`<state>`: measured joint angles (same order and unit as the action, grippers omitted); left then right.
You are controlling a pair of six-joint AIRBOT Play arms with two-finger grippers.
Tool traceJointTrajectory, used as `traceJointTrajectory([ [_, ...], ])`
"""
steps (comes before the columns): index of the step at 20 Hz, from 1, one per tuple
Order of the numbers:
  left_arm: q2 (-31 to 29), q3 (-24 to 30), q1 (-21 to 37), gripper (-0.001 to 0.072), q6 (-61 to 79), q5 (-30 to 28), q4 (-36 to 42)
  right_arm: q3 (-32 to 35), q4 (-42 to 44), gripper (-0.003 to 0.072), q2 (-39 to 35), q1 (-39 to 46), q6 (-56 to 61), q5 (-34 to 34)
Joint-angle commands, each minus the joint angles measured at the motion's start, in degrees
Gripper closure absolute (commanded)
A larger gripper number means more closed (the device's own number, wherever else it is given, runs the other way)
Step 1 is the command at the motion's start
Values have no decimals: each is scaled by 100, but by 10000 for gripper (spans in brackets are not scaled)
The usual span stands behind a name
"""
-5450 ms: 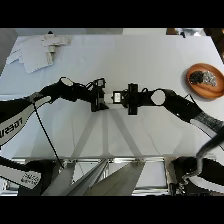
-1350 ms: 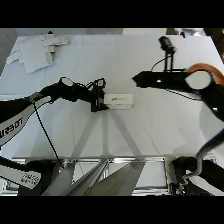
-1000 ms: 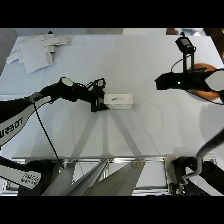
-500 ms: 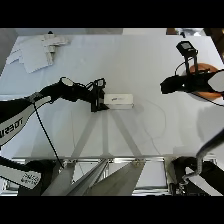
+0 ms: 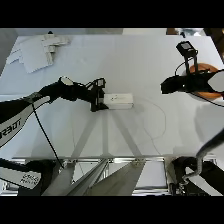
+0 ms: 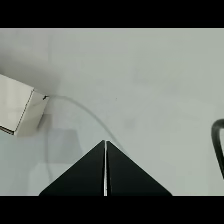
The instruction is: Fold the box and place the chain.
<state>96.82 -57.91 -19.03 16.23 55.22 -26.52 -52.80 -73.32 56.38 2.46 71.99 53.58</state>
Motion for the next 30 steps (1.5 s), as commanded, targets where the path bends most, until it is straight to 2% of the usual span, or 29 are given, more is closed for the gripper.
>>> traceJointTrajectory([
  [1, -426, -2, 0, 703, -280, -63, 28, -4, 0, 673, -4, 4, 0, 0],
  [4, -1071, -4, 7, 703, -1156, -695, -26, -4, 0, 673, -4, 4, 2, 0],
  [7, -1700, -2, 48, 702, -2159, -1718, -610, -4, 2, 673, -4, 4, 2, 0],
  [9, -2009, -4, 164, 700, -2610, -2203, -894, -4, 2, 673, -4, 4, 2, -2],
  [13, -2249, -4, 723, 701, -3314, -2581, -916, -4, 2, 673, -4, 4, 0, -2],
  [15, -2236, -2, 1147, 703, -3834, -2730, -1003, -4, 2, 673, -4, 4, 2, -2],
  [19, -2188, -2, 2085, 704, -5396, -3257, -1716, -4, 2, 673, -4, 4, 2, -2],
  [23, -1764, 0, 2822, 704, -6126, -3309, -1808, -7, 2, 673, -4, 4, 2, -2],
  [30, -487, 0, 2616, 703, -6142, -3357, -1792, -7, 2, 673, -4, 4, 0, -2],
])
